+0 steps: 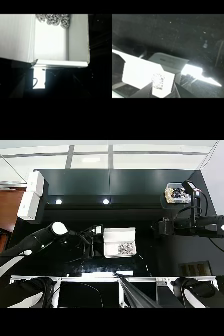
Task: Fold the box and place the chain.
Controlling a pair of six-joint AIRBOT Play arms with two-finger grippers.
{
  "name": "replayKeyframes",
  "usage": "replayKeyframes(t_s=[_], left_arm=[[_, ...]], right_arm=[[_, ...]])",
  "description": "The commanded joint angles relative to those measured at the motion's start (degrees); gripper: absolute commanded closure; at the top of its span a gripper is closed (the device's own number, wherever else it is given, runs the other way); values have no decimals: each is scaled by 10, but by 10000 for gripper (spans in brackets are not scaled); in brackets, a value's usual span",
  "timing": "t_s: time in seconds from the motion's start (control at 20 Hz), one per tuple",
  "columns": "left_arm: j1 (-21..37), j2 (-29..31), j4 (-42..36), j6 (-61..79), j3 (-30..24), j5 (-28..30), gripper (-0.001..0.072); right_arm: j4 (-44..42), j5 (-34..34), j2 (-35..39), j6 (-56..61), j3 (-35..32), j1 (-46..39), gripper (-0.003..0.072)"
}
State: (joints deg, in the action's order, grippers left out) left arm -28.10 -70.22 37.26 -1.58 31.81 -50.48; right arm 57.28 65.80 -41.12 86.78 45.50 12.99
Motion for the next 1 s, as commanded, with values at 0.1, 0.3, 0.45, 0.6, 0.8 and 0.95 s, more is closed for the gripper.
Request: replayKeyframes(t_s=[0.1, 0.3, 0.45, 0.6, 0.8, 0.95], left_arm=[[-1, 12, 6, -59, -6, -3, 1], [-13, 24, -4, -96, -42, 27, 2], [-23, 68, -8, -109, -68, 56, 3], [-28, 87, -19, -86, -79, 86, 2], [-46, 81, -62, 24, -79, 113, 2], [-56, 81, -67, 50, -79, 120, 2]], right_arm=[[0, 3, 0, 0, 1, 0, 359], [0, 17, 0, 0, 1, 0, 359], [1, 19, 0, 0, 1, 0, 359], [7, 19, 0, 0, 1, 0, 359], [9, 19, 0, 0, 1, 0, 359], [9, 19, 0, 0, 1, 0, 359]])
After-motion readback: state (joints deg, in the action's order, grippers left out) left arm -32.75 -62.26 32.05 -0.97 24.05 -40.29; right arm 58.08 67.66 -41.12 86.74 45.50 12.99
